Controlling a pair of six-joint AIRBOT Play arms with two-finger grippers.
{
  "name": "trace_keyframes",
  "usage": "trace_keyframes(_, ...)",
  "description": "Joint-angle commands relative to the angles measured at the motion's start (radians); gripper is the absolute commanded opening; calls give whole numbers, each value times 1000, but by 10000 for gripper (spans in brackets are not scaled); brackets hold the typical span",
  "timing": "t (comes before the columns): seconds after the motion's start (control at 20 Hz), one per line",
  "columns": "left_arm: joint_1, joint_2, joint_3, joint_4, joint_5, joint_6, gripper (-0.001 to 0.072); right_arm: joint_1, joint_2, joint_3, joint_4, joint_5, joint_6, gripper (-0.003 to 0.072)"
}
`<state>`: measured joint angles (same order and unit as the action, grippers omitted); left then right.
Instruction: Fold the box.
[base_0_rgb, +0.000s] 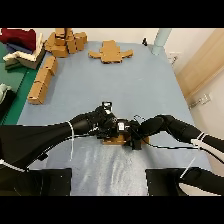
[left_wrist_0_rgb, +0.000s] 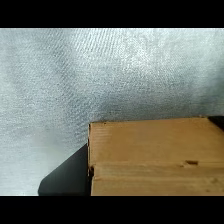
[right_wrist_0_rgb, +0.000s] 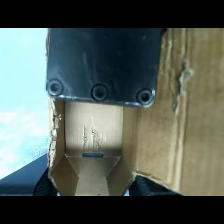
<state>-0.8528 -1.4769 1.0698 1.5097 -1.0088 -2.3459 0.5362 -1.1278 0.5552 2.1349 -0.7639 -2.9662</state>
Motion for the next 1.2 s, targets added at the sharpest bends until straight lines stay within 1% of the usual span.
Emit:
trace_keyframes(0.0, -2, -1, 1, -2, 2, -4, 34, 1, 0, 0, 0, 3, -1, 528)
trace_keyframes(0.1, -2, 0, 1, -8, 2, -3, 37, 1, 0, 0, 0, 3, -1, 528)
trace_keyframes(0.15, -2, 0, 2, -19, 3, -3, 145, 1, 0, 0, 0, 3, -1, 528)
trace_keyframes(0.2, -2, 0, 3, -30, 4, -3, 428, 1, 0, 0, 0, 3, -1, 528)
trace_keyframes(0.25, -2, 0, 3, -37, 4, -4, 592, 1, 0, 0, 0, 3, -1, 528)
trace_keyframes(0.35, -1, 0, 3, -37, 3, -5, 601, 1, 0, 0, 0, 3, -1, 528)
trace_keyframes(0.55, 0, 0, 3, -35, 2, -4, 581, 1, 0, 0, 0, 3, -1, 528)
trace_keyframes(0.6, 0, 0, 3, -35, -2, -6, 522, 1, 0, 0, 0, 3, -1, 528)
trace_keyframes(0.65, 0, -1, 3, -35, -8, -1, 205, 1, 0, 0, 0, 3, -1, 528)
trace_keyframes(0.7, -1, 0, 3, -34, -9, 0, 81, 1, 0, 0, 0, 3, -1, 528)
trace_keyframes(0.75, -1, 0, 3, -35, -8, 0, 12, 1, 0, 0, 0, 3, -1, 528)
trace_keyframes(1.0, -2, 0, 3, -36, -6, 0, 17, 1, 0, 0, 0, 3, -1, 528)
trace_keyframes(1.05, -2, 0, 3, -37, -5, 0, 141, 1, 0, 0, 0, 3, -1, 528)
trace_keyframes(1.1, -2, 0, 3, -43, -6, -3, 500, 1, 0, 0, 0, 3, -1, 528)
trace_keyframes(1.15, -1, 0, 3, -57, -6, -8, 662, 1, 0, 0, 0, 3, -1, 528)
